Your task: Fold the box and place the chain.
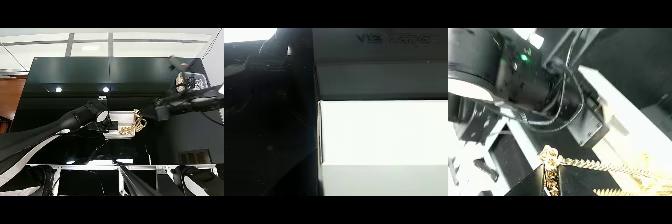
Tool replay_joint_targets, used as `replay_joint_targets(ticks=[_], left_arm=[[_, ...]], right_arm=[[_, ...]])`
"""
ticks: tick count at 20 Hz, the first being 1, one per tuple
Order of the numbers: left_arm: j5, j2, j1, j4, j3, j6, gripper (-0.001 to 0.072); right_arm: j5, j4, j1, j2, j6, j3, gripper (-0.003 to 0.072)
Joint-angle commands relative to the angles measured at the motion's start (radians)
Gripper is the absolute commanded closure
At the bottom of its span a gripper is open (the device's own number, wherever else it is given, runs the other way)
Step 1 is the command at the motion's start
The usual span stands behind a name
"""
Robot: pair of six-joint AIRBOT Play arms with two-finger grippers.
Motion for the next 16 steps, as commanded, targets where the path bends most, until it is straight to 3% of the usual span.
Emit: replay_joint_targets(ticks=[1, 6, 7, 8, 9, 13, 16], left_arm=[[0.001, 0.0, 0.0, 0.0, 0.0, 0.0, 0.0682], [0.001, 0.0, 0.0, 0.0, 0.0, 0.0, 0.0681], [0.001, 0.0, 0.0, 0.0, 0.0, 0.0, 0.0682], [0.001, 0.0, 0.0, 0.0, 0.0, 0.0, 0.0682], [0.001, 0.0, 0.0, 0.0, 0.0, 0.0, 0.0682], [0.001, 0.0, 0.0, 0.0, 0.0, 0.0, 0.0681], [0.001, 0.0, 0.0, 0.0, 0.0, 0.0, 0.0682]], right_arm=[[-0.057, -0.006, 0.066, -0.093, -0.023, -0.041, 0.0676], [-0.116, -0.039, 0.077, -0.19, -0.02, -0.086, 0.0673], [-0.119, -0.04, 0.077, -0.198, -0.02, -0.096, 0.0603], [-0.117, -0.051, 0.077, -0.198, -0.021, -0.099, 0.0387], [-0.09, -0.058, 0.059, -0.196, -0.023, -0.091, 0.031], [0.007, -0.056, -0.18, -0.123, -0.1, -0.089, 0.031], [-0.089, -0.02, -0.288, -0.047, -0.235, -0.263, 0.0308]])
